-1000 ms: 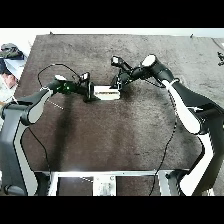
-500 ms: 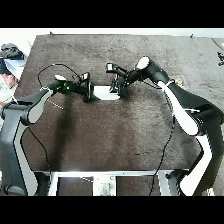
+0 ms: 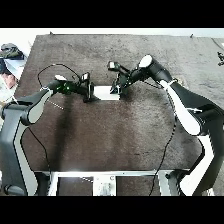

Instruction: Fold the box and place the chain.

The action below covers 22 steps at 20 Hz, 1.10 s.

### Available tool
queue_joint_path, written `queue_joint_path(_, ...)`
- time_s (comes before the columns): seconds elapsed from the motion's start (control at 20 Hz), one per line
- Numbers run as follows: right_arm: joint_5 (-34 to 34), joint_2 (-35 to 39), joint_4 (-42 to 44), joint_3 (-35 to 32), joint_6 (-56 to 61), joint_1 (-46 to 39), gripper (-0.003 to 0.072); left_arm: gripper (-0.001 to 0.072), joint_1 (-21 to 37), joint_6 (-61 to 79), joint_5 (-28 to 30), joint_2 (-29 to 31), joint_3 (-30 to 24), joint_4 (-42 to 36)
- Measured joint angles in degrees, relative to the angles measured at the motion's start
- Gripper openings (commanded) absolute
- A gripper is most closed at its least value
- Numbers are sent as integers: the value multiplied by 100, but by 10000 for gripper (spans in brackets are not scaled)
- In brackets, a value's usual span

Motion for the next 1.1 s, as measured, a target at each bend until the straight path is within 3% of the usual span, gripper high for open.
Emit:
queue_joint_path(0.05, -11, 4, 192, 0, 59, -66, -8, 419, 0, 0, 0, 0, 0, 0)
queue_joint_path(0.25, -35, -90, 490, -7, 391, -181, -10, 419, 0, -4, 2, 0, 0, 0)
queue_joint_path(0.75, 109, -546, 190, -2, 1060, -245, -11, 419, -2, -4, 2, 0, 0, 0)
queue_joint_path(0.95, 201, -323, 162, -24, 1106, -308, -12, 419, -4, -15, 4, 0, 0, -2)
queue_joint_path(1.1, 186, 116, 846, -11, 1110, -424, -12, 419, -2, -15, 4, 0, 0, -2)
